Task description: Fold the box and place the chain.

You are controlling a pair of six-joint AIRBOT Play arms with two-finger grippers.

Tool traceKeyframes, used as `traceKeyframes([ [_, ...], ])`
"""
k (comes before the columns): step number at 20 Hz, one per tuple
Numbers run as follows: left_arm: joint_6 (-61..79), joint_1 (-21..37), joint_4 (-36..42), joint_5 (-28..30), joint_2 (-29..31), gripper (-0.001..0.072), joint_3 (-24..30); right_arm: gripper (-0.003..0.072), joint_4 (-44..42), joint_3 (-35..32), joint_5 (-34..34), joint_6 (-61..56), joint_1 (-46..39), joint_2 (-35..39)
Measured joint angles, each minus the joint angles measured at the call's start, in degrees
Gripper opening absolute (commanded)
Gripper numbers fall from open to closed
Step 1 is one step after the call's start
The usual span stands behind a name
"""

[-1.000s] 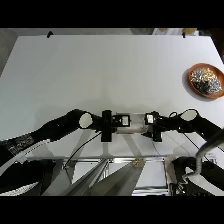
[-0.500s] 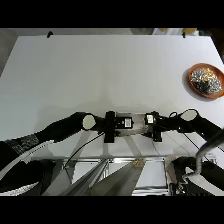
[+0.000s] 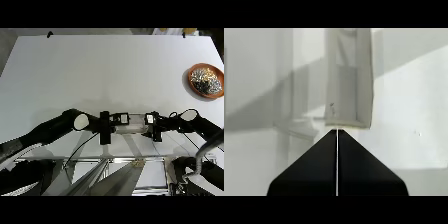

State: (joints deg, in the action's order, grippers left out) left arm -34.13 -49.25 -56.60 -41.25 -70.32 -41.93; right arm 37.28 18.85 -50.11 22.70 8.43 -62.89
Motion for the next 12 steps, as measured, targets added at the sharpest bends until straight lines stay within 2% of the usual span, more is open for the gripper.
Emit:
traceKeyframes([
  [6,-37.7,4.4,-13.3,-10.6,9.4,0.001,0.0,0.0342,0.0,0.0,0.0,0.0,0.0,0.0],
  [9,-51.4,7.8,-16.3,-15.4,10.6,0.001,0.4,0.0342,0.0,0.0,0.0,0.0,0.0,0.0],
  [12,-60.2,10.0,-16.4,-15.4,9.0,0.0009,1.9,0.0342,0.0,0.0,0.0,0.0,0.0,0.0],
])
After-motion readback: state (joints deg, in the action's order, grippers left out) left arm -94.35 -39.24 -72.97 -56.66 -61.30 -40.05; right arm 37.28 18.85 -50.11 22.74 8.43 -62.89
